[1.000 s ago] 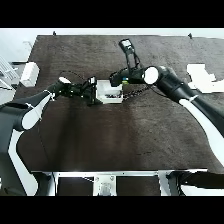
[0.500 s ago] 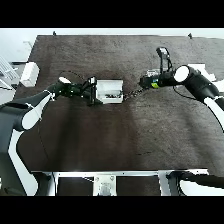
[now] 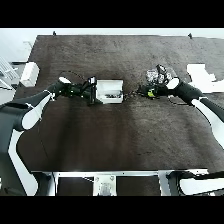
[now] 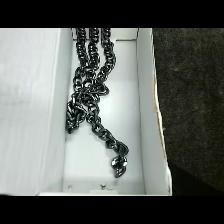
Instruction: Fold the box and place the chain.
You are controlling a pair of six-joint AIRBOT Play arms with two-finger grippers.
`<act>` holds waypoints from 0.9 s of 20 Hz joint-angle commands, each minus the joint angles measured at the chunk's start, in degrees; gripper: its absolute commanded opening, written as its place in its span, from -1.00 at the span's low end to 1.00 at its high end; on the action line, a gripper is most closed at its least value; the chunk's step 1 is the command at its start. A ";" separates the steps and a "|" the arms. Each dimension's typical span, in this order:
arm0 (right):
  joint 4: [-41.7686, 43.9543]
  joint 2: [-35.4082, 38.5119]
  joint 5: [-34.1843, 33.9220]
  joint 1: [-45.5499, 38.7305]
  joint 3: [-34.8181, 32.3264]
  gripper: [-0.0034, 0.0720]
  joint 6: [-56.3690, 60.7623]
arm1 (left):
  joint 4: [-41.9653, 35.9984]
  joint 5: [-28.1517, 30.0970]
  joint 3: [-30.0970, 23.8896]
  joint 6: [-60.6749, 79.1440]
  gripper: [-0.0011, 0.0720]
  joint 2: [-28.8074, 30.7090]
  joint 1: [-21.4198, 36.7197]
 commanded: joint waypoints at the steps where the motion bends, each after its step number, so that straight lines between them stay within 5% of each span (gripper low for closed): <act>1: 3.37 -1.77 -2.47 -0.11 0.55 0.28 0.13 | 0.02 0.04 0.02 0.00 0.11 0.04 0.02; 10: 3.15 -7.93 -1.81 -0.11 5.11 0.22 0.85 | 0.02 -0.04 0.02 0.00 0.11 0.07 0.00; 15: -0.22 -9.18 -1.38 -0.22 5.20 0.02 3.04 | 0.02 -0.04 0.02 0.00 0.11 0.04 0.00; 18: -2.54 -10.14 -1.64 -0.22 5.33 -0.40 4.59 | 0.00 -0.04 0.02 0.00 0.11 0.04 0.02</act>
